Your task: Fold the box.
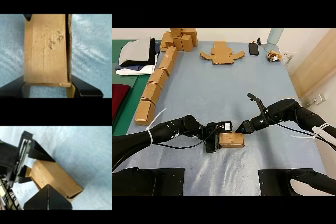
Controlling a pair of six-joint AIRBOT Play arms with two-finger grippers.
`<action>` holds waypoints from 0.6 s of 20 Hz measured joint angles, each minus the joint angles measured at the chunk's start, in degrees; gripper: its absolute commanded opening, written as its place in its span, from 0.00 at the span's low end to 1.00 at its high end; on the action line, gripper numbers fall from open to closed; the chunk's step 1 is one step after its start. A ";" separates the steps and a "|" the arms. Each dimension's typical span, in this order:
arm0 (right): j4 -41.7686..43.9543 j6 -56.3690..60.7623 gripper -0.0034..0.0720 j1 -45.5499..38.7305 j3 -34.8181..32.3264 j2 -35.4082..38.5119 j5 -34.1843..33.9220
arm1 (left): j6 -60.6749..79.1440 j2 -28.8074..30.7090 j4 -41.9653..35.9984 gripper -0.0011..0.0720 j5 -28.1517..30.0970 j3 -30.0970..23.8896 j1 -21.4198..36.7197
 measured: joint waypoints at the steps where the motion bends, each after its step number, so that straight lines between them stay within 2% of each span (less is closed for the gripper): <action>1: -0.02 0.02 0.05 0.11 0.00 -0.33 0.24 | 0.00 0.00 0.00 0.64 -0.04 0.02 0.00; 12: -1.77 1.14 0.05 1.49 0.00 -1.97 0.26 | 0.00 0.00 0.00 0.64 -0.02 0.00 0.00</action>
